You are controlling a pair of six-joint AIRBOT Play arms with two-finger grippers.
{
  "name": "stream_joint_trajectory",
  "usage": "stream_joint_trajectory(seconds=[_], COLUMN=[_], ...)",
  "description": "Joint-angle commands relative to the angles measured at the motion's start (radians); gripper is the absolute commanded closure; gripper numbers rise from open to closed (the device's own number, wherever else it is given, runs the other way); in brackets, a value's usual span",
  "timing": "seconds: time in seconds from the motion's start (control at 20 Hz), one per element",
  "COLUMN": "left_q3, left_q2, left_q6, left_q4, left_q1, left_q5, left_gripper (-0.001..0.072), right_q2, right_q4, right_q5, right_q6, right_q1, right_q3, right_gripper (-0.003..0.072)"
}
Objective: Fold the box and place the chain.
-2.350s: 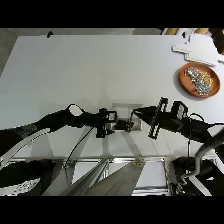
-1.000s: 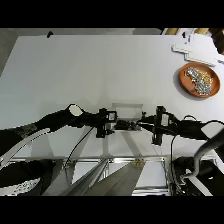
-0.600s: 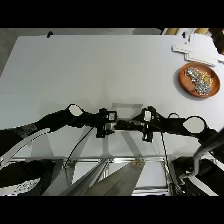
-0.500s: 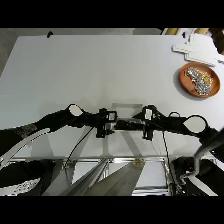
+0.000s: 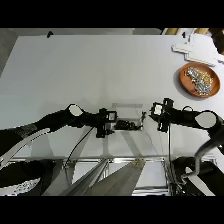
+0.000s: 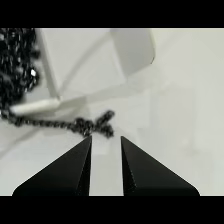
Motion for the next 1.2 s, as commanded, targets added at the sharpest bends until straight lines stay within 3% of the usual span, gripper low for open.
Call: stream_joint_trajectory(seconds=[0.0,0.3,0.7,0.95,1.1,1.15], left_q3=[0.0,0.0,0.0,0.0,0.0,0.0], left_q2=[0.0,0.0,0.0,0.0,0.0,0.0], left_q6=[0.0,0.0,0.0,0.0,0.0,0.0], left_q4=[0.0,0.0,0.0,0.0,0.0,0.0], left_q1=[0.0,0.0,0.0,0.0,0.0,0.0], left_q5=[0.0,0.0,0.0,0.0,0.0,0.0], left_gripper=[0.0491,0.0491,0.0491,0.0491,0.0491,0.0491], right_q2=[-0.091,-0.202,-0.309,-0.312,-0.312,-0.315], right_q4=[-0.04,0.163,0.161,0.159,0.159,0.159], right_q5=[0.003,-0.05,-0.094,-0.185,-0.171,-0.159], right_q6=[-0.117,-0.296,-0.319,-0.307,-0.307,-0.307], right_q1=[-0.015,-0.015,0.035,0.035,0.035,0.035], right_q3=[-0.001,-0.001,-0.001,-0.001,-0.001,-0.001], right_gripper=[0.0505,0.0506,0.0506,0.0531,0.0534,0.0602])
